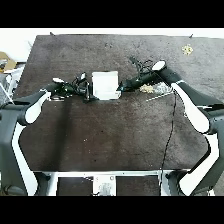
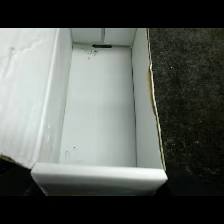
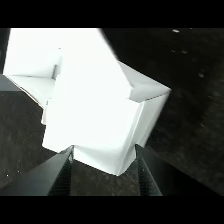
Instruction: Fold the box and place the chain.
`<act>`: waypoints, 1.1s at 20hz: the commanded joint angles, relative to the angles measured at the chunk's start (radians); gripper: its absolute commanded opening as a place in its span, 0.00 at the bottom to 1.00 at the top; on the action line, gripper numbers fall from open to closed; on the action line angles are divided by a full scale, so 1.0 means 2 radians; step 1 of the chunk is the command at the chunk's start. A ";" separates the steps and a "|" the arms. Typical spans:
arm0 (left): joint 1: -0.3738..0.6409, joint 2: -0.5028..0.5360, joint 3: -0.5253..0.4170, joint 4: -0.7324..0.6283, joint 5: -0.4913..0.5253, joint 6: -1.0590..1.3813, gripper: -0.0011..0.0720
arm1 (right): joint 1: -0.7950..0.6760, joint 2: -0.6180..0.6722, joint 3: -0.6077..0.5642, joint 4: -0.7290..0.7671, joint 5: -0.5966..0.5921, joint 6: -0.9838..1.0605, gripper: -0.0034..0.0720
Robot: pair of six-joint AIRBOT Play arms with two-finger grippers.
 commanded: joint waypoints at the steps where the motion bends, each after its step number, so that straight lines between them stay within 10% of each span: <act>1: 0.000 0.000 0.000 0.000 0.000 0.000 0.40 | 0.010 0.000 0.001 -0.025 -0.025 0.017 0.65; 22: 0.000 0.000 0.000 0.000 0.000 0.000 0.41 | 0.079 -0.036 0.093 -0.224 -0.032 0.173 0.65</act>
